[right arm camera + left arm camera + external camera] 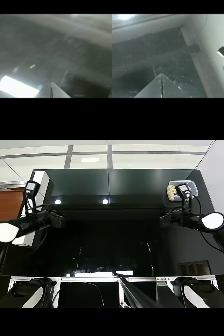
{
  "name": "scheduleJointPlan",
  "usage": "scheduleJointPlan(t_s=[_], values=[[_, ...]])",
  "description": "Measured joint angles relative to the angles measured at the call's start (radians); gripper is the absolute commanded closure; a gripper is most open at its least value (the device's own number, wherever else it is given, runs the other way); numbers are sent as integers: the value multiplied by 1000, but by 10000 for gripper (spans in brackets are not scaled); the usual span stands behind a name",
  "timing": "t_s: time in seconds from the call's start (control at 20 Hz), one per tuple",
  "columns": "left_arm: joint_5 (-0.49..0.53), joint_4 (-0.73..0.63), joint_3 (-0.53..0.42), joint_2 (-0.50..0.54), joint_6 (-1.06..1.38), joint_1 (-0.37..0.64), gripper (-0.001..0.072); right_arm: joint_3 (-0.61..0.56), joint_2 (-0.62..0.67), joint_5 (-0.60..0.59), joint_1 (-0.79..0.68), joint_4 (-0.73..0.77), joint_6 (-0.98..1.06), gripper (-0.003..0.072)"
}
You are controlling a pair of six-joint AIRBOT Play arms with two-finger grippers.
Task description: Fold the box and place the chain.
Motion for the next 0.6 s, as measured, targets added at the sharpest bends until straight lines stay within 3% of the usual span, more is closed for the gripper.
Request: scheduleJointPlan(t_s=[0.25, 0.6], values=[[68, 11, -41, 17, -18, -35, 678, -10, 0, -72, -6, -38, 10, 674], [89, 14, -51, 20, -22, -43, 678, -12, 0, -93, -6, -47, 13, 674]])
